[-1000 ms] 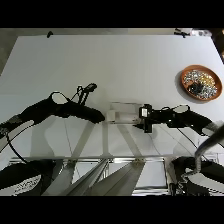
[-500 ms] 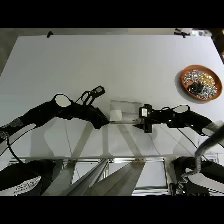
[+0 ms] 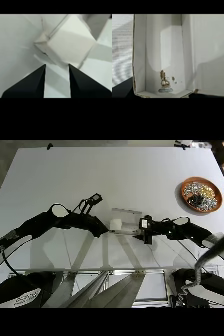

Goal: Fold the box and place the chain.

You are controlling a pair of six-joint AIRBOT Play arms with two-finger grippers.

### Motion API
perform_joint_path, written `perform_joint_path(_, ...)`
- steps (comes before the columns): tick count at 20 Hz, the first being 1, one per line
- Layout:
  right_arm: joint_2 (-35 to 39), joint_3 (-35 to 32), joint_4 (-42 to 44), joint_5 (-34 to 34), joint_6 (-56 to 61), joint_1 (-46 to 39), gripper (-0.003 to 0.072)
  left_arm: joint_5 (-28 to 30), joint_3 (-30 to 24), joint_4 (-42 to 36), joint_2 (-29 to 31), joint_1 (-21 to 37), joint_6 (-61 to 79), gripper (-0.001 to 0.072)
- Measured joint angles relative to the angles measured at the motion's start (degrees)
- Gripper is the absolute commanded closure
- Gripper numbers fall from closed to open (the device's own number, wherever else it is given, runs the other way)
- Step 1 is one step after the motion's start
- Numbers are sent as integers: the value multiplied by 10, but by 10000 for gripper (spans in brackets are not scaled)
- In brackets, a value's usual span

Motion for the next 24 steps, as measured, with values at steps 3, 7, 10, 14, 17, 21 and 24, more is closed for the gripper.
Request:
perform_joint_path(3,0,0,0,1,1,0,270,-9,0,22,9,10,-24,462)
perform_joint_path(7,0,0,0,1,2,0,270,-2,0,28,12,13,-41,457)
perform_joint_path(10,0,0,0,1,2,0,270,10,0,15,9,7,-48,454)
perform_joint_path(14,0,0,0,1,2,0,270,24,1,2,-5,-6,-65,299)
perform_joint_path(17,0,0,0,2,2,0,270,24,9,-1,-12,-11,-85,293)
perform_joint_path(21,0,0,0,2,2,0,270,24,33,23,-18,-20,-136,242)
perform_joint_path(24,0,0,0,2,2,0,270,13,53,61,-29,-28,-194,210)
